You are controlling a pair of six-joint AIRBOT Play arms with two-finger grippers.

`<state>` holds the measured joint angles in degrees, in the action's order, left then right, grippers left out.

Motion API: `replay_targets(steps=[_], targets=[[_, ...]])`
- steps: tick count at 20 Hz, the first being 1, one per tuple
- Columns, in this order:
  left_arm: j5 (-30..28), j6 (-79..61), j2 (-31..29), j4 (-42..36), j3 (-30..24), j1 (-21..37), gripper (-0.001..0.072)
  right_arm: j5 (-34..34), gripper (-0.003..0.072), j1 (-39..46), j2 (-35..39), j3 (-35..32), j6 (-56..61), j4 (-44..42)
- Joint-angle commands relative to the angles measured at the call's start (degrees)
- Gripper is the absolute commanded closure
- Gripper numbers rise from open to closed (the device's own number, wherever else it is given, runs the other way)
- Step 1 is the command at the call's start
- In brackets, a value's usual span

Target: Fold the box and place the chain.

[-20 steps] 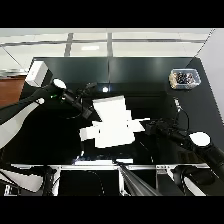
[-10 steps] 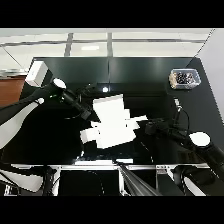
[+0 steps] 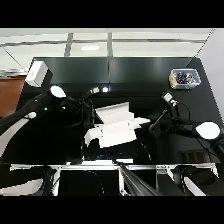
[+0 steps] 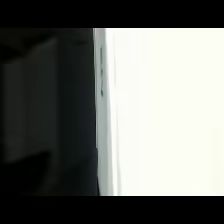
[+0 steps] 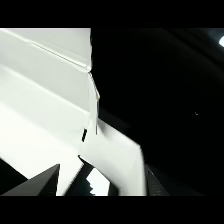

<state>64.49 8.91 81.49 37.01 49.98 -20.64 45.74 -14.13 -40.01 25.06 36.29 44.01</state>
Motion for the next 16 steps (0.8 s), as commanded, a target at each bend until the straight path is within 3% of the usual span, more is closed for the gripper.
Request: replay_targets(steps=[1,6,16], targets=[[-6.4,-13.7,-1.36,0.09,-1.84,-3.21,0.0681,2.01,0.0055,-3.5,-0.04,0.07,-12.52,4.66],[-10.78,-15.3,2.03,1.46,-1.84,-5.01,0.068,-2.32,0.0056,-8.2,-0.22,-3.56,-16.72,11.78],[-11.69,-14.69,3.98,1.49,-1.73,-4.87,0.0681,-1.18,0.0055,-13.68,-10.34,-4.11,-24.17,8.0]])
